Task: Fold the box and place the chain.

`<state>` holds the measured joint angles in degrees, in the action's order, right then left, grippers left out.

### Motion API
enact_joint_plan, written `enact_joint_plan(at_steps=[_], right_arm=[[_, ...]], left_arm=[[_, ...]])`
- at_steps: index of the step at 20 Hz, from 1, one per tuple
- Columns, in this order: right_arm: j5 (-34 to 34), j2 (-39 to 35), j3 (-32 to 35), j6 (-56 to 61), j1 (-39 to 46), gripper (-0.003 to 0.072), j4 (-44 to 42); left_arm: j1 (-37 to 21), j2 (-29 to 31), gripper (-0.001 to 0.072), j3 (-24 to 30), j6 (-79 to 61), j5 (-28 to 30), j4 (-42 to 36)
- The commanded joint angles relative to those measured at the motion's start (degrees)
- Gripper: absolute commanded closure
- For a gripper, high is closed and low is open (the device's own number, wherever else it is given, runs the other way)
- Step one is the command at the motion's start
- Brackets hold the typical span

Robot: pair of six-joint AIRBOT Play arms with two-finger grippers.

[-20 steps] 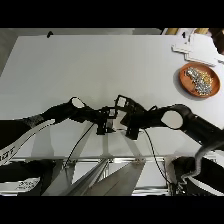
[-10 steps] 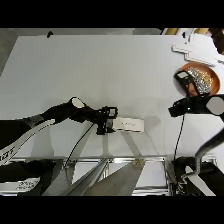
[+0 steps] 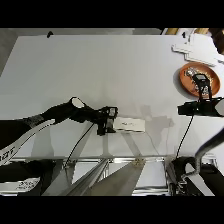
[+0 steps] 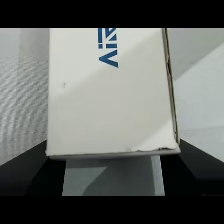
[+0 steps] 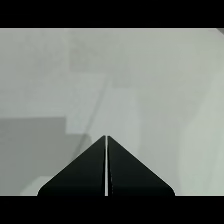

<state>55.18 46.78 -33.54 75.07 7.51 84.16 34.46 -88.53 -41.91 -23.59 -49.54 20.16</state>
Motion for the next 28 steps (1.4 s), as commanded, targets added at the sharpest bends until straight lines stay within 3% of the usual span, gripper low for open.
enact_joint_plan(at_steps=[1,6,11,14,16,19,21,24,28], right_arm=[[-0.79,-0.02,0.46,0.13,0.46,0.0674,-2.19],[-0.70,-0.02,0.46,0.11,0.46,0.0674,-5.70],[0.57,-0.02,0.46,0.09,0.46,0.0673,-6.60],[2.54,-0.02,0.46,0.09,0.46,0.0673,-6.54],[2.58,-0.02,0.46,0.13,0.46,0.0673,-6.67],[2.49,-0.04,0.46,0.13,0.46,0.0673,-7.13],[2.49,-0.04,0.46,0.07,0.46,0.0673,-7.13],[2.47,-0.04,0.46,0.07,0.46,0.0673,-6.99],[2.47,-0.04,0.46,0.07,0.46,0.0673,-6.99]], left_arm=[[0.04,0.04,0.0497,-0.02,2.47,-0.55,-0.26],[-0.94,3.65,0.0498,-0.02,7.23,2.27,0.17],[-5.86,16.68,0.0505,-0.02,18.99,7.48,5.46],[-11.50,27.26,0.0505,-0.02,38.69,12.70,20.46],[-16.37,34.10,0.0505,-0.02,53.94,13.05,35.39],[-24.57,42.21,0.0505,-0.02,80.26,9.62,59.19],[-30.58,45.57,0.0502,-0.02,94.05,4.26,71.47],[-41.16,46.90,0.0500,0.00,103.16,-3.15,79.65],[-57.05,45.59,0.0500,0.00,114.44,-2.93,79.67]])
